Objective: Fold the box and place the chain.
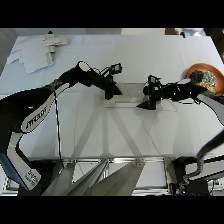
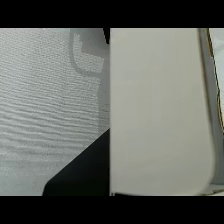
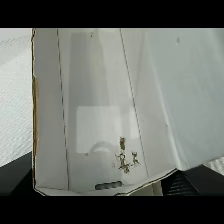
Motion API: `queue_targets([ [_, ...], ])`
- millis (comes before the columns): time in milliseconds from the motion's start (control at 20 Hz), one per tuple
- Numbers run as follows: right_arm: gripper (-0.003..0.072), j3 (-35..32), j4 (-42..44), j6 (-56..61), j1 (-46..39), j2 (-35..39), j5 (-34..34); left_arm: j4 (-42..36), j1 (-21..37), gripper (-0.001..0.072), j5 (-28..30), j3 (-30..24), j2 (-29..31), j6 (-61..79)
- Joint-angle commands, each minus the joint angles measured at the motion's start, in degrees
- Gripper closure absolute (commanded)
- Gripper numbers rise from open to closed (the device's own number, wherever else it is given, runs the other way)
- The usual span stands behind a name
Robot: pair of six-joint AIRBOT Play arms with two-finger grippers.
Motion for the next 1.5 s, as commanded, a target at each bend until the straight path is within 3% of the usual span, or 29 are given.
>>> queue_targets([
  [0, -0.0011, 0.0, 0.0, 0.0, 0.0, 0.0, 0.5, 0.0, 0.0, 0.0699, 0.0, 0.0, 0.0, 0.0],
  [100, -0.0005, 0.0, -0.2, 0.0, 0.0, 0.0, 1.6, 0.0, 0.0, 0.0699, 0.0, 0.0, 0.0, 0.0],
  [200, 0.0048, 0.0, -0.5, 0.0, 0.0, 0.0, 1.3, 0.0, 0.0, 0.0699, 0.0, 0.0, 0.0, 0.0],
  [350, 0.0049, 0.0, -0.5, 0.0, 0.0, 0.0, 0.8, 0.0, 0.0, 0.0699, 0.0, 0.0, 0.0, 0.0],
  [500, 0.0224, 0.0, -0.5, 0.0, 0.0, 0.0, 0.7, 0.0, 0.0, 0.0699, 0.0, 0.0, 0.0, 0.0],
  [550, 0.0242, 0.0, -0.4, 0.0, 0.0, 0.0, 0.8, 0.0, 0.0, 0.0699, 0.0, 0.0, 0.0, 0.0],
  [1450, 0.0241, 0.0, -0.4, 0.0, 0.0, 0.0, 1.0, 0.0, 0.0, 0.0699, 0.0, 0.0, 0.0, 0.0],
])
